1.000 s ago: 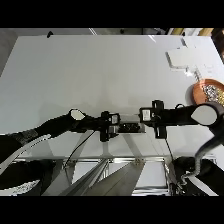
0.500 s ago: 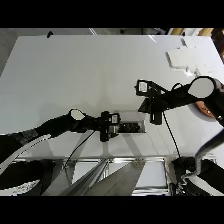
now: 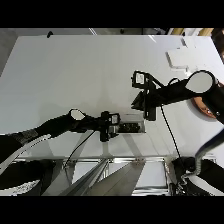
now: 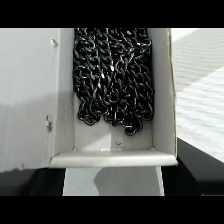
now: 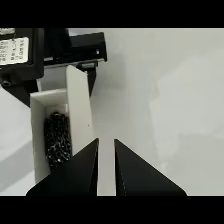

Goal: Fold the box and place the chain.

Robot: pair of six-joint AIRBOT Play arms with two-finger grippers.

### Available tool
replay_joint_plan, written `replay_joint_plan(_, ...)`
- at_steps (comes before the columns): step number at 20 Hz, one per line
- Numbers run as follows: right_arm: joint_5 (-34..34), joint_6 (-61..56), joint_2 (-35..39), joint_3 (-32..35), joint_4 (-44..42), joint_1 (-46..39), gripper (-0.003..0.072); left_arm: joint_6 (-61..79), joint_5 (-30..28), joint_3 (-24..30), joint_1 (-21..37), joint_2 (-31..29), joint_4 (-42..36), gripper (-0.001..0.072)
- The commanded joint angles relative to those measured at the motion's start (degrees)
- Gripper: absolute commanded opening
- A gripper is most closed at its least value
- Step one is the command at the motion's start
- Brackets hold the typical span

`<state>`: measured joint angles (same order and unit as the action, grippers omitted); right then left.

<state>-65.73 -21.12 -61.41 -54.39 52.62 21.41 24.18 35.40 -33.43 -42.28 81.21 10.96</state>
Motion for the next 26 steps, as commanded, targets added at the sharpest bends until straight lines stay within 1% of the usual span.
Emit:
replay_joint_plan(1,-1.03,0.59,-2.89,-0.33,4.24,0.07,0.0174,-0.02,0.0,-0.02,0.04,-0.04,0.0,0.0345)
replay_joint_plan(2,-1.01,0.59,-3.65,0.13,5.29,0.07,0.0222,0.0,0.0,-0.02,0.04,-0.04,0.0,0.0345)
replay_joint_plan(4,-0.31,0.63,-3.72,2.21,5.73,0.09,0.0242,0.0,0.0,-0.02,0.04,-0.04,0.0,0.0345)
replay_joint_plan(5,-1.36,0.61,-3.69,3.1,5.62,0.42,0.0258,-0.02,0.0,-0.02,0.04,-0.04,0.0,0.0345)
replay_joint_plan(8,-4.17,0.61,-3.58,5.01,5.6,3.08,0.0269,0.0,0.0,-0.02,0.04,-0.04,0.0,0.0345)
replay_joint_plan(9,-4.11,0.61,-3.58,5.6,5.62,4.2,0.0304,-0.02,0.0,-0.02,0.04,-0.04,0.0,0.0345)
replay_joint_plan(13,-3.91,0.59,-3.23,7.58,5.73,8.09,0.0309,-0.02,0.0,-0.02,0.04,-0.04,0.0,0.0345)
replay_joint_plan(17,0.46,0.61,2.16,10.51,8.39,11.8,0.0308,0.0,0.0,-0.02,0.04,-0.04,0.02,0.0345)
replay_joint_plan(19,2.8,0.61,4.46,12.28,10.32,12.22,0.0308,0.0,-0.02,-0.02,0.04,-0.04,0.0,0.0345)
replay_joint_plan(21,3.74,0.57,4.85,13.4,12.24,12.2,0.0309,0.0,-0.02,-0.02,0.04,-0.04,0.0,0.0345)
replay_joint_plan(26,6.36,0.57,4.85,15.1,12.15,12.2,0.0308,-0.02,0.0,-0.02,0.04,-0.04,0.0,0.0345)
